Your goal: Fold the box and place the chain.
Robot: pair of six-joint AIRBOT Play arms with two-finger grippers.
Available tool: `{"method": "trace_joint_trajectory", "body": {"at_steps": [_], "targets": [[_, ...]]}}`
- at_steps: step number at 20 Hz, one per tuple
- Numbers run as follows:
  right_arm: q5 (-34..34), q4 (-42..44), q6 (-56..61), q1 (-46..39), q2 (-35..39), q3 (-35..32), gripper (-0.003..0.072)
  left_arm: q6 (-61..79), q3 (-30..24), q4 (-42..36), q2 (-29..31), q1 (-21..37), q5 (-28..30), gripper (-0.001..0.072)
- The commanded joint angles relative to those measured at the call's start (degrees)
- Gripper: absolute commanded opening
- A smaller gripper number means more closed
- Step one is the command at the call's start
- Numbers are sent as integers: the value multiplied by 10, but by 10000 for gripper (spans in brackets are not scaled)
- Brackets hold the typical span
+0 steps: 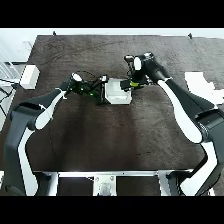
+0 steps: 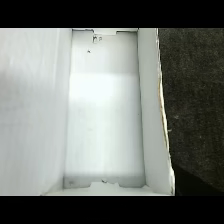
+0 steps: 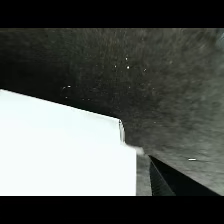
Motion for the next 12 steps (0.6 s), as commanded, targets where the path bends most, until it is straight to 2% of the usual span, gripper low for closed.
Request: {"method": "trace_joint_trajectory", "body": {"at_steps": [1, 6, 11, 12], "targets": [[-6, -1, -51, -15, 46, 0, 551, 0, 0, 0, 0, 0, 0, 472], [-89, -19, -73, -83, 79, -1, 551, 0, 0, 0, 0, 0, 0, 472], [-165, 51, -146, -153, 24, -5, 544, 0, 0, 0, 0, 0, 0, 472], [-174, 66, -164, -158, 12, -4, 514, 0, 0, 0, 0, 0, 0, 472]]}}
